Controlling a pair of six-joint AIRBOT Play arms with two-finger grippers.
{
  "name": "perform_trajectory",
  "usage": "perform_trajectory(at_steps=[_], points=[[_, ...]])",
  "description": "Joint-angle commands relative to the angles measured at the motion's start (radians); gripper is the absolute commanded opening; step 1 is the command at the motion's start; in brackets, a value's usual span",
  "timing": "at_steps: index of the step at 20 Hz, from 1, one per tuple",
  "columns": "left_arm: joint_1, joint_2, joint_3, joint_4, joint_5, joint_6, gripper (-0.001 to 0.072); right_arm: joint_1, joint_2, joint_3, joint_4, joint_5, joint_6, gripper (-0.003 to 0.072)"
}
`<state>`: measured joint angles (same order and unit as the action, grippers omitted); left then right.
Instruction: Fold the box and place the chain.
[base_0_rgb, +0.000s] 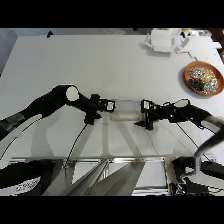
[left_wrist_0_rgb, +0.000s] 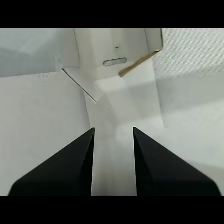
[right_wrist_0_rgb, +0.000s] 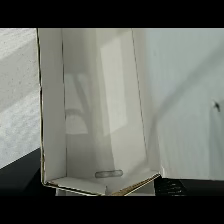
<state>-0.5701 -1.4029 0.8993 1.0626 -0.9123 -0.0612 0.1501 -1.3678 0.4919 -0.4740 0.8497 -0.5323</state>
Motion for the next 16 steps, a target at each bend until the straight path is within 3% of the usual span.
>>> perform_trajectory(at_steps=[1, 7, 10, 16], points=[[-0.005, -0.034, 0.000, -0.049, 0.049, 0.042, 0.0271, -0.001, 0.000, 0.000, 0.000, 0.000, 0.000, 0.0398], [-0.040, -0.035, 0.000, -0.095, 0.115, 0.042, 0.0269, -0.001, 0.000, 0.000, 0.000, 0.000, 0.000, 0.0398], [-0.056, -0.036, 0.000, -0.120, 0.098, 0.042, 0.0167, -0.001, 0.000, 0.000, 0.000, 0.000, 0.000, 0.0398], [-0.083, -0.037, 0.000, -0.141, 0.105, 0.042, 0.0151, -0.001, 0.000, 0.000, 0.000, 0.000, 0.000, 0.0398]])
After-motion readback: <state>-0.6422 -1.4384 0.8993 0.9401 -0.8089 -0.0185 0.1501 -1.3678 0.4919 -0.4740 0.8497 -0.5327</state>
